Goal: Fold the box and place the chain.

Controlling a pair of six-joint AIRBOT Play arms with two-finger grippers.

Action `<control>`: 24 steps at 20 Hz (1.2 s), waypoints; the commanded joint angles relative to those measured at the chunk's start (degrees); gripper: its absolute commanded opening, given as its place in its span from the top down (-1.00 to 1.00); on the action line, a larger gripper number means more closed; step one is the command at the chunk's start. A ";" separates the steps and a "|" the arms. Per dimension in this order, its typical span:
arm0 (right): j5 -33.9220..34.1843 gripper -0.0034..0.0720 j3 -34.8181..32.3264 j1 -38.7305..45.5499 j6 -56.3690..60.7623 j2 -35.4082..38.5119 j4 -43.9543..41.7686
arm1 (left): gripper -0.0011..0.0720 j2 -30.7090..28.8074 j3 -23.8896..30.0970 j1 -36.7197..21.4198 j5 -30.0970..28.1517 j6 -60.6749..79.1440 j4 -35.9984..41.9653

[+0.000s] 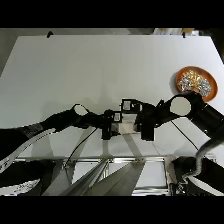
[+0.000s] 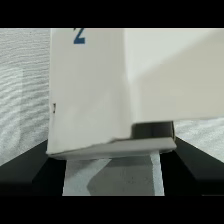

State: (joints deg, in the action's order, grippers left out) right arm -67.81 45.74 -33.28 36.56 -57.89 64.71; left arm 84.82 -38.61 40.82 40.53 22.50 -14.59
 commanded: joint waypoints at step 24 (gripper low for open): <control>5.51 0.64 -3.43 -0.09 -1.27 2.54 6.14 | 0.23 0.00 0.00 -0.02 0.00 0.00 0.00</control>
